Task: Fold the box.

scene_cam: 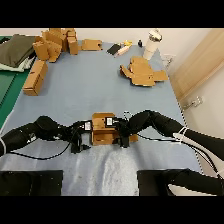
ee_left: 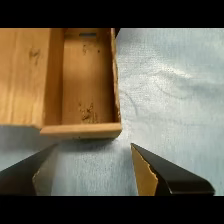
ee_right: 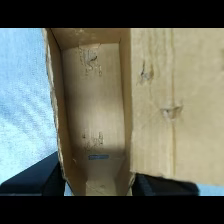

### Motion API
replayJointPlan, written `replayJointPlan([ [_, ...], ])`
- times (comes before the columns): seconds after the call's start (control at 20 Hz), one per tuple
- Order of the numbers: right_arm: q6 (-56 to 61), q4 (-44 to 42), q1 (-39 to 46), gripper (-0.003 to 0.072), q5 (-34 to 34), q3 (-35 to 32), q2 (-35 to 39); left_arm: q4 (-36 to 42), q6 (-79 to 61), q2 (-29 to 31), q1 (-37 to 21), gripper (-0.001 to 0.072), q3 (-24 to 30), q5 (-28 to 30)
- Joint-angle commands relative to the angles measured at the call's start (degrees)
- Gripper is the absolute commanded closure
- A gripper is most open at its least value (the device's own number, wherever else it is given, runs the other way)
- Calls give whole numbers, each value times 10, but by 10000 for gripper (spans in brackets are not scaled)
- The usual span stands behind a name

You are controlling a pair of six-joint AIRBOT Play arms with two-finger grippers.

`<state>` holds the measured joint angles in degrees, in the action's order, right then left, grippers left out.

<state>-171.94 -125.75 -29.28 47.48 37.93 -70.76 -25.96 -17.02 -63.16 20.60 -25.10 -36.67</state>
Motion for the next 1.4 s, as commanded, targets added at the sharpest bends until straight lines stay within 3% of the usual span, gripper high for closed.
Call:
replayJointPlan([
  [0.0, 0, 0, 0, 266, 0, 0, 0, 42, -16, -24, 35, 11, -1, 41],
  [0.15, 0, 0, 0, 265, 0, 0, 0, 77, -17, -24, 35, 11, -2, 57],
  [0.7, 0, 0, 0, 265, 0, 0, 0, 82, -28, -33, 37, 14, -12, 40],
  [0.8, 0, 0, 0, 265, 0, 0, 0, 80, -36, -42, 37, 212, -19, 33],
  [0.9, 0, 0, 0, 265, 0, 0, 0, 80, -36, -44, 37, 241, -22, 33],
  [1.0, 0, 0, 0, 265, 0, 0, 0, 79, -36, -44, 37, 379, -22, 33],
  [1.35, 0, 0, 0, 265, 0, 0, 0, 77, -30, -44, 37, 377, -22, 33],
])
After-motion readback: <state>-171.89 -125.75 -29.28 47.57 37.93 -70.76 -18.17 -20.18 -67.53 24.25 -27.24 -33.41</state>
